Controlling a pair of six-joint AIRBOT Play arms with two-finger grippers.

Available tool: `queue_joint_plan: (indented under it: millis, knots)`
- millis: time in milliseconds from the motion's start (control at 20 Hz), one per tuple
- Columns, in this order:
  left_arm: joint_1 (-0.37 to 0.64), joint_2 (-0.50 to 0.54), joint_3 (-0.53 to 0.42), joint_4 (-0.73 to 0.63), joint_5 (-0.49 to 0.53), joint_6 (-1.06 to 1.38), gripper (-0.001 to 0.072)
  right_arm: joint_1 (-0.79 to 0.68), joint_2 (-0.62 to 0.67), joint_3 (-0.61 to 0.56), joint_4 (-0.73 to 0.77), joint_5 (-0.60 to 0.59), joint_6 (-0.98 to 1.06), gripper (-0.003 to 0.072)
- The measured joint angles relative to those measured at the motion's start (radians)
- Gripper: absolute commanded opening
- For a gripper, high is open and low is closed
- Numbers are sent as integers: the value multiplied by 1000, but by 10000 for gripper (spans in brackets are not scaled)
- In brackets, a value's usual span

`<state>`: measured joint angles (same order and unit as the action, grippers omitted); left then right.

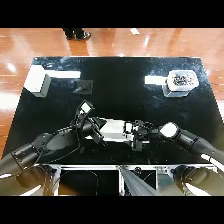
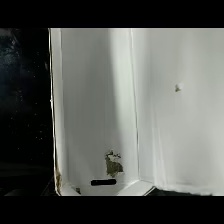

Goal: Fold the box and place the chain.

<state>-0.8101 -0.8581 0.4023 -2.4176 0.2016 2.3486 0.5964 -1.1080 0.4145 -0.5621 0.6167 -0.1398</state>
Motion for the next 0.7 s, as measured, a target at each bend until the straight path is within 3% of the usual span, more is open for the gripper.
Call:
queue_joint_plan:
  millis: [300, 700]
  knots:
    - [-11, -83, 0, -1, -85, 0, 19, 0, 0, 0, 0, 0, 0, 608]
    - [-19, -181, 0, -1, -105, -39, 19, 0, 0, 0, 0, 1, -2, 608]
